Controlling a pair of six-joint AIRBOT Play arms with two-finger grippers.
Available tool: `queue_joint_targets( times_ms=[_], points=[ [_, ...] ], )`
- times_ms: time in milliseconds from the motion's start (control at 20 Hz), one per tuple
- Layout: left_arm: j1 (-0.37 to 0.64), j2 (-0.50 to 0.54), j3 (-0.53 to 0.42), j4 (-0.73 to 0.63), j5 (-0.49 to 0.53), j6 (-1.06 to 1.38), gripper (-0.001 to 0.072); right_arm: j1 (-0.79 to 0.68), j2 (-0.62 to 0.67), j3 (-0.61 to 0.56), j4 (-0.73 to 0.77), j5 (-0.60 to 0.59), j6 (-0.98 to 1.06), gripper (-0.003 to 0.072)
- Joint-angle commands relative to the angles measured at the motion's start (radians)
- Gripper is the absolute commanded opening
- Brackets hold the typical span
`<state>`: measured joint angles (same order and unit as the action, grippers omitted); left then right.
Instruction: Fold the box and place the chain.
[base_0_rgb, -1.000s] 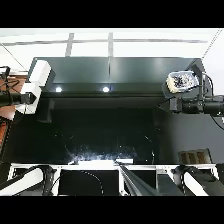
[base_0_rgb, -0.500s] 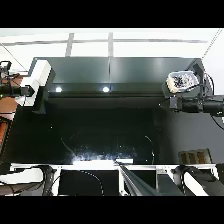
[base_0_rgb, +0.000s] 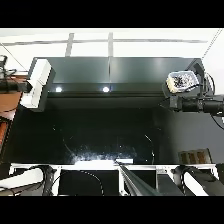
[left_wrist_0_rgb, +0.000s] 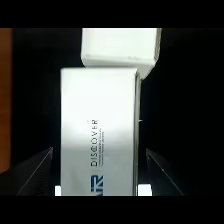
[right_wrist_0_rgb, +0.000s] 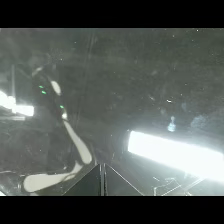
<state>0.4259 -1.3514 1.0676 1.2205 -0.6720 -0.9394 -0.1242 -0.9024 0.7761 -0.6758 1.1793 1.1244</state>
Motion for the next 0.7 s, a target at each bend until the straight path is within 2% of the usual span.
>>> queue_joint_targets(
  times_ms=[0, 50, 100, 150, 250, 350, 500, 600, 650],
  points=[
    [-0.013, 0.178, 0.0, -0.026, -0.107, -0.063, 0.0715, 0.0, 0.0, 0.0, -0.048, -0.023, 0.001, 0.0038],
    [-0.028, 0.225, 0.0, -0.06, -0.152, -0.063, 0.0616, 0.0, 0.0, 0.0, -0.063, -0.028, 0.001, 0.0039],
    [-0.052, 0.272, 0.0, -0.09, -0.208, -0.063, 0.0176, 0.0, 0.001, 0.0, -0.075, -0.028, 0.0, 0.0039],
    [-0.087, 0.311, -0.005, -0.108, -0.241, -0.063, 0.0025, 0.0, 0.002, 0.0, -0.09, -0.027, -0.003, 0.0039],
    [-0.198, 0.392, -0.043, -0.118, -0.247, -0.101, 0.0024, 0.001, 0.018, 0.0, -0.15, -0.037, -0.006, 0.0038],
    [-0.345, 0.47, -0.136, -0.119, -0.209, -0.171, 0.0023, 0.003, 0.064, -0.013, -0.26, -0.109, -0.003, 0.0039],
    [-0.552, 0.571, -0.407, -0.092, 0.014, -0.192, 0.0024, 0.003, 0.108, -0.104, -0.311, -0.29, 0.006, 0.0039],
    [-0.599, 0.616, -0.567, -0.101, 0.149, -0.234, 0.0025, 0.003, 0.108, -0.168, -0.344, -0.404, 0.004, 0.0038],
    [-0.598, 0.637, -0.613, -0.119, 0.179, -0.259, 0.0027, 0.002, 0.108, -0.177, -0.41, -0.407, 0.005, 0.0037]
  ],
)
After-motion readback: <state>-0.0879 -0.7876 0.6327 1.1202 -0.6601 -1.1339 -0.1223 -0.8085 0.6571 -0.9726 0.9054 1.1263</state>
